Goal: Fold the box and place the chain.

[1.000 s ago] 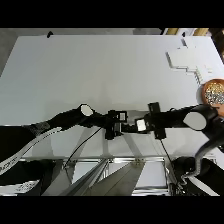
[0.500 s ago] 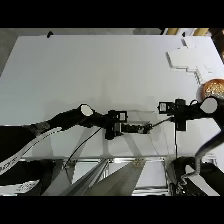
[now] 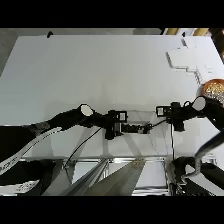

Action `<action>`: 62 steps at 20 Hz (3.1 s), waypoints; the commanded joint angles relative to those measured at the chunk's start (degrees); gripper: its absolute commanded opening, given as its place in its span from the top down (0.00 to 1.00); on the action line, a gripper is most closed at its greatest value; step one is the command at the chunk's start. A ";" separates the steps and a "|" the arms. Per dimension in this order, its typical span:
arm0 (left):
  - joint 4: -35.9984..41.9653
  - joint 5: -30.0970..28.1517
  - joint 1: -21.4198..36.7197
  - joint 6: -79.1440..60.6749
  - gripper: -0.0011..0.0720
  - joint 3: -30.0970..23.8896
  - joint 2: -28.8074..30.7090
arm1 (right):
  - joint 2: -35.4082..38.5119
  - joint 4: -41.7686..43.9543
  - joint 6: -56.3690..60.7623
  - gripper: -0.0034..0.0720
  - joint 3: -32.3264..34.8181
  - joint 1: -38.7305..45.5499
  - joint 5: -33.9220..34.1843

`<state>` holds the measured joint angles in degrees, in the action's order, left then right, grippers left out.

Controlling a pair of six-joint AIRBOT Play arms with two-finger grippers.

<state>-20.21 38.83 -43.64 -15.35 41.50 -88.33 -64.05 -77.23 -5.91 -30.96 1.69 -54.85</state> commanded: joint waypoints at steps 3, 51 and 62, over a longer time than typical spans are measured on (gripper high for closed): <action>-0.02 -0.02 -0.02 0.00 0.59 0.04 0.04 | -2.23 -0.13 -0.61 0.93 0.07 0.04 -0.85; 0.00 -0.02 -0.02 0.00 0.59 0.04 0.04 | 8.02 3.96 3.61 0.74 -5.90 2.19 -7.39; -0.02 -0.02 -0.02 0.00 0.59 0.04 0.04 | -5.64 4.22 -3.65 0.74 -5.88 2.19 -2.64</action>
<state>-20.23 38.83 -43.64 -15.35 41.50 -88.33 -67.05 -73.12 -7.75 -36.86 3.84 -58.76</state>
